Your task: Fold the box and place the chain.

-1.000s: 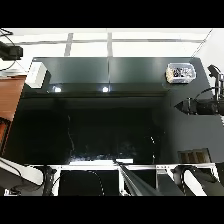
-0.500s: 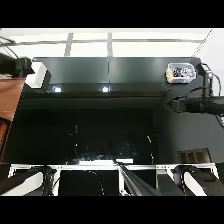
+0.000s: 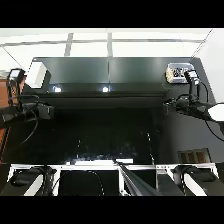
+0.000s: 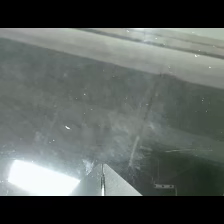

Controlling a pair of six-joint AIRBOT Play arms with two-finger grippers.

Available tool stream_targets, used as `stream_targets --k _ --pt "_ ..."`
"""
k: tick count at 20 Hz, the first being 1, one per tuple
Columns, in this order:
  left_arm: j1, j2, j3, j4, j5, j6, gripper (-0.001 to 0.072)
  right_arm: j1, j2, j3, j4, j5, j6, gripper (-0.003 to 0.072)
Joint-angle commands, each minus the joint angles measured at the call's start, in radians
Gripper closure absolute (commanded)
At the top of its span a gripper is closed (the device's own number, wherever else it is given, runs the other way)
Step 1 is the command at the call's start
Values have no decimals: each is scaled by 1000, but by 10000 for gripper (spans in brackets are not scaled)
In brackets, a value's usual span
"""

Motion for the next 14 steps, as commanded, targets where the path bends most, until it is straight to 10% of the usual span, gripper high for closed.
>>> stream_targets --k 1,14 --pt "-7 35 -53 -2 18 0 684 4 0 -8 -5 -21 -2 672" --pt "-7 25 -53 -2 18 0 684 4 0 -8 -5 -21 -2 672"
